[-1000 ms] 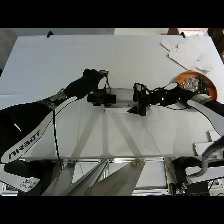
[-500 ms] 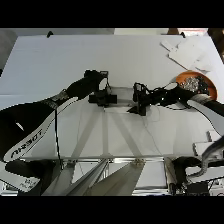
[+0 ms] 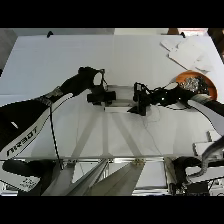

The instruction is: Fold the box and place the chain.

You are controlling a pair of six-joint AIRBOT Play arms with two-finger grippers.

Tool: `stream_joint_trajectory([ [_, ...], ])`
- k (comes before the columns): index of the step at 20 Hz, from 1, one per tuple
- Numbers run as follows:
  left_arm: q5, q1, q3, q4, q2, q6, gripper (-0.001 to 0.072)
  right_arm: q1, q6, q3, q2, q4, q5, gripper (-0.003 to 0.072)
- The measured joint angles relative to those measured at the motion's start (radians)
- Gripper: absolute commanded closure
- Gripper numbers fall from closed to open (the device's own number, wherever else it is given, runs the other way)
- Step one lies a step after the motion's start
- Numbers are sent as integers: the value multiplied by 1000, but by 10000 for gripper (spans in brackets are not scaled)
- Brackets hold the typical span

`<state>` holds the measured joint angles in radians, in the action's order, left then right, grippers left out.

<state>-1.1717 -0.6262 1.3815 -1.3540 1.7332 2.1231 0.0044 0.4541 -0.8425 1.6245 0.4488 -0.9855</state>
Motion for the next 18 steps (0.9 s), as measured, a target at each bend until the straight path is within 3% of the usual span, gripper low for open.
stream_joint_trajectory([
  [2, -5, 24, 0, 29, -29, -39, 190, 0, 0, 0, 0, 0, 0, 287],
  [9, -55, 161, 0, 192, -159, -341, 194, 0, 0, 0, 0, 0, 0, 287],
  [16, -126, 294, -82, 385, -193, -1098, 191, 0, 0, 0, 0, -1, 2, 287],
  [17, -115, 310, -108, 399, -194, -1197, 164, 0, 0, 0, 0, -1, 2, 287],
  [18, -92, 328, -137, 417, -195, -1301, 83, 0, 0, 0, 0, -1, 2, 287],
])
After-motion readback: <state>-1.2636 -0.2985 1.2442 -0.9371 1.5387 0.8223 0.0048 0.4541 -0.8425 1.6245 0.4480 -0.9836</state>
